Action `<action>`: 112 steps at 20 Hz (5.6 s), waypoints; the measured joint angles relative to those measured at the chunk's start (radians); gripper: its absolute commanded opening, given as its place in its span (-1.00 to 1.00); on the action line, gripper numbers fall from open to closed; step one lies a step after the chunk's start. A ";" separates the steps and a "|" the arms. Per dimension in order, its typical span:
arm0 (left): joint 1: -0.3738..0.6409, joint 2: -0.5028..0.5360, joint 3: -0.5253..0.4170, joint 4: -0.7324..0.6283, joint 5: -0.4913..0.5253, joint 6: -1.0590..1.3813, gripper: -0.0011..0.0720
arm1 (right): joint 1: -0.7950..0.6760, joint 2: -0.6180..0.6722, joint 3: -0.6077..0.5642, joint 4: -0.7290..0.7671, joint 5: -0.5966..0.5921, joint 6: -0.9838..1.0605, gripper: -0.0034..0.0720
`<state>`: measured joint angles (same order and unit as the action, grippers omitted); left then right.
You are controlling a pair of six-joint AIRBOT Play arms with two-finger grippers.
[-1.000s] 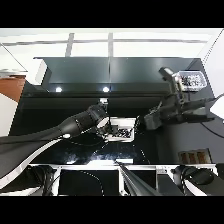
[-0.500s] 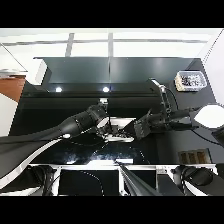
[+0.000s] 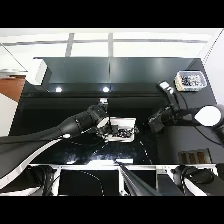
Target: Fold the box and place the chain.
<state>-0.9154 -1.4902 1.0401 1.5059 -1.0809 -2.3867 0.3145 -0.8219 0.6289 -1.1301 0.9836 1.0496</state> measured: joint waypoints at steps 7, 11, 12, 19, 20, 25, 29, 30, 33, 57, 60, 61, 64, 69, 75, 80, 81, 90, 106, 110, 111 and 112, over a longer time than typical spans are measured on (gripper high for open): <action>0.000 0.000 0.000 0.000 0.001 0.000 -0.88 | 0.031 -0.078 -0.150 0.143 -0.154 -0.591 0.82; 0.000 0.000 0.000 0.000 0.003 0.000 -0.88 | 0.035 -0.162 -0.165 0.277 -0.173 -0.857 0.82; 0.000 0.000 0.000 0.000 0.003 0.000 -0.88 | 0.035 -0.178 -0.167 0.302 -0.177 -0.902 0.82; 0.000 0.000 0.000 0.000 0.003 0.000 -0.88 | 0.035 -0.257 -0.170 0.364 -0.198 -1.064 0.82; 0.000 0.000 0.000 0.000 0.003 0.000 -0.88 | 0.035 -0.265 -0.170 0.367 -0.208 -1.072 0.82; 0.000 0.000 0.000 0.000 0.003 0.000 -0.88 | 0.041 -0.295 -0.170 0.399 -0.249 -1.089 0.81; 0.000 0.000 0.000 0.000 0.003 0.000 -0.88 | 0.067 -0.303 -0.170 0.415 -0.274 -1.094 -0.12; 0.000 0.000 0.000 0.000 0.000 0.000 -0.88 | 0.071 -0.303 -0.170 0.416 -0.278 -1.095 -0.14; 0.000 0.000 0.000 0.001 -0.003 0.001 -0.88 | 0.078 -0.303 -0.170 0.414 -0.290 -1.076 -0.75; 0.000 0.000 0.000 -0.001 0.003 0.001 -0.88 | 0.003 0.027 0.242 0.345 0.260 -0.422 -0.80; 0.000 0.000 0.000 0.000 0.003 0.001 -0.88 | 0.004 0.032 0.351 0.388 0.294 -0.372 -0.80; 0.000 0.000 0.000 0.000 0.003 0.001 -0.88 | 0.004 0.033 0.385 0.399 0.298 -0.352 -0.80; 0.000 0.000 0.000 0.000 0.003 0.001 -0.88 | 0.004 0.034 0.460 0.415 0.309 -0.291 -0.80; 0.000 0.000 0.000 0.000 0.003 0.000 -0.88 | 0.034 0.028 0.399 0.421 0.302 -0.221 -0.80; 0.000 0.000 0.000 0.000 0.003 0.000 -0.88 | 0.045 0.025 0.165 0.404 0.222 -0.197 0.84; 0.000 0.000 0.000 0.000 0.003 0.000 -0.88 | -0.026 0.025 0.090 0.219 0.169 -0.214 0.84; 0.000 0.000 0.000 0.000 0.003 0.000 -0.88 | -0.037 0.024 0.067 0.180 0.145 -0.233 0.84; 0.000 0.000 0.000 0.000 0.003 0.000 -0.88 | -0.003 -0.013 -0.238 0.220 -0.261 -0.674 0.62; 0.000 0.000 0.000 0.000 0.001 0.000 -0.88 | 0.080 -0.171 -0.272 0.356 -0.331 -0.926 0.61; 0.000 0.000 0.000 0.000 0.001 0.000 -0.88 | 0.082 -0.173 -0.272 0.349 -0.333 -0.930 0.61; 0.000 0.000 0.000 0.000 0.001 0.000 -0.88 | 0.082 -0.174 -0.272 0.348 -0.333 -0.931 0.61; 0.000 0.000 0.000 0.000 0.001 0.000 -0.88 | 0.082 -0.174 -0.272 0.348 -0.333 -0.931 0.61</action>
<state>-0.9154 -1.4902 1.0401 1.5055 -1.0798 -2.3867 0.3962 -0.9955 0.3565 -0.7826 0.6502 0.1188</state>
